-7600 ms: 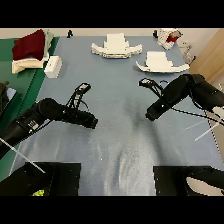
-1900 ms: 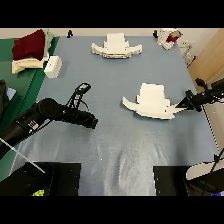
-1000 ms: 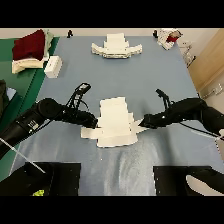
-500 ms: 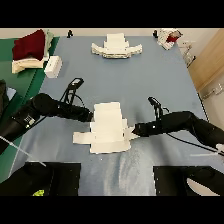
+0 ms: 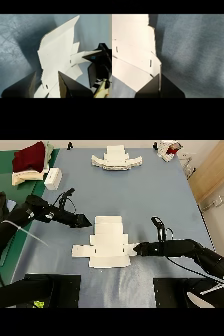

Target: Fold the box.

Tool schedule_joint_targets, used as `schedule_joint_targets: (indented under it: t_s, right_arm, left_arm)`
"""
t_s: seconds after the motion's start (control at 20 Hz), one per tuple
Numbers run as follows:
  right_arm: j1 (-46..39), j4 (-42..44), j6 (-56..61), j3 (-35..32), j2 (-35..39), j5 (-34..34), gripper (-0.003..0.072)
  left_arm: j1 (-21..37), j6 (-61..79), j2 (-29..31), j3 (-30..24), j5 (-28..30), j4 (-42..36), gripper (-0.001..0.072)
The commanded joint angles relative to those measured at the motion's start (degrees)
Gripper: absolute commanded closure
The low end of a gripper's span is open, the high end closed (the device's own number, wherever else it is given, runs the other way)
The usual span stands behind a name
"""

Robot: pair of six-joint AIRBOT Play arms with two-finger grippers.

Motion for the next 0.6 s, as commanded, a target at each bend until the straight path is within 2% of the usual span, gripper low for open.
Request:
schedule_joint_targets:
  t_s: [0.0, 0.3, 0.55]
  right_arm:
    - [0.2, -0.3, -0.4, -0.6, 0.5, -0.4, 0.0684]
    - [0.2, -0.2, -1.1, -0.6, 0.5, -1.2, 0.0684]
    - [0.2, -0.3, -1.1, -0.6, 0.5, -1.1, 0.0684]
  left_arm:
    - [1.3, 7.7, -10.9, 5.0, -5.9, -4.0, 0.0292]
    - [-2.3, 7.9, -24.5, 16.6, -12.2, -4.0, 0.0293]
    - [-5.8, 8.6, -28.3, 17.8, -15.6, -2.5, 0.0294]
